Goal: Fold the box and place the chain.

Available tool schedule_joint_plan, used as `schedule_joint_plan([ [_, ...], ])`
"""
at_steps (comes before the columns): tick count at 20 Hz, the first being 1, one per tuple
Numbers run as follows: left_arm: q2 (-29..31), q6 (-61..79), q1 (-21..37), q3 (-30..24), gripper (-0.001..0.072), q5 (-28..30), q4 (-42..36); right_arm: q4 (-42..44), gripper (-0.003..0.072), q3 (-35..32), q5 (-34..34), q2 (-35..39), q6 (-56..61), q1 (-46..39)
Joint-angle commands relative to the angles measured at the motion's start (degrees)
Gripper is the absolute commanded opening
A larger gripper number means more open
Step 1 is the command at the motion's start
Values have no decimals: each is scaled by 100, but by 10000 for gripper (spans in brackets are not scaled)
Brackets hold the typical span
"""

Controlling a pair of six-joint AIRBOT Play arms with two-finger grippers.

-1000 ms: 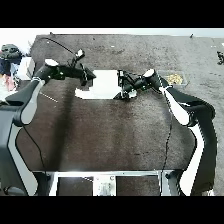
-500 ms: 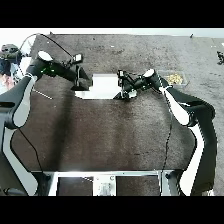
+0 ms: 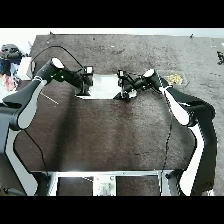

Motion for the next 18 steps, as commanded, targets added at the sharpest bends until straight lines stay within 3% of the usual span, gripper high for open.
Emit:
schedule_joint_plan([
  [1,-7,7,-35,-166,683,319,-31,2,465,0,2,2,2,2],
  [6,-7,-94,-35,-166,682,-109,-76,2,465,2,0,2,2,2],
  [7,-7,-210,-35,-166,636,-105,-103,2,465,0,2,2,2,2],
  [9,-7,-313,-35,-166,462,-109,-114,2,465,0,2,2,2,2],
  [10,-7,-352,-35,-166,423,-111,-133,2,465,0,2,2,2,2],
  [17,-7,-356,-35,-166,406,-120,-507,2,465,0,2,2,2,2],
  [18,-7,-358,-35,-166,378,-120,-520,2,465,0,2,2,2,2],
])
